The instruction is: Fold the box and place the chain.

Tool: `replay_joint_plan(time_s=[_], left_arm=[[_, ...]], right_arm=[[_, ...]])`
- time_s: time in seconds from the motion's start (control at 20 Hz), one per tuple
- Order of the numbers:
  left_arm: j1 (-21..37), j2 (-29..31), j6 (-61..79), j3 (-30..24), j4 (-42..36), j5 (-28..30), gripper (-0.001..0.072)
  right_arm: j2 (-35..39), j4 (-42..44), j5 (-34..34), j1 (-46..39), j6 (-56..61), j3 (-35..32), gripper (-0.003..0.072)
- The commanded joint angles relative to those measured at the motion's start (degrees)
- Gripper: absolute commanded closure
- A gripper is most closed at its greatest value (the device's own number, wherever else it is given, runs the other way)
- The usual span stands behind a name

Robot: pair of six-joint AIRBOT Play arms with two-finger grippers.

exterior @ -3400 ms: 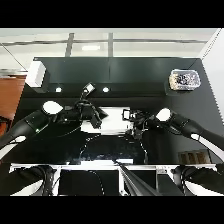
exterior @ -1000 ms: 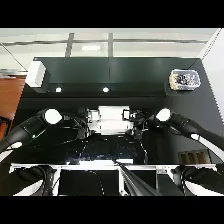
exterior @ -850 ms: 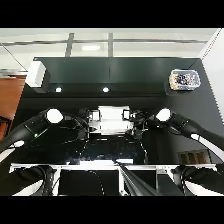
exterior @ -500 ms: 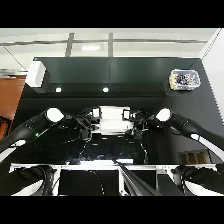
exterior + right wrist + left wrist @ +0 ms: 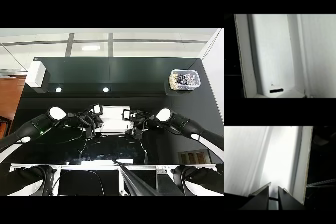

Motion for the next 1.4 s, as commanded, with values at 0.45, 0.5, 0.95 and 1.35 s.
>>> replay_joint_plan(time_s=[0.45, 0.5, 0.95, 1.35], left_arm=[[0.02, -0.79, 1.16, 0.02, -1.14, -0.09, 0.0408], [0.02, -0.76, 1.09, 0.02, -1.11, 0.02, 0.0517], [13.57, 12.35, -24.06, 2.19, 17.62, -11.89, 0.0679], [39.80, 16.55, -60.92, 1.68, 21.29, -21.31, 0.0680]], right_arm=[[-0.04, 0.02, 0.04, 0.04, -0.02, 0.00, 0.0681], [-0.04, 0.02, 0.07, 0.04, -0.02, 0.00, 0.0681], [-0.04, 0.02, 0.04, 0.04, -0.02, 0.00, 0.0681], [-0.04, 0.02, 0.04, 0.04, -0.02, 0.00, 0.0681]])
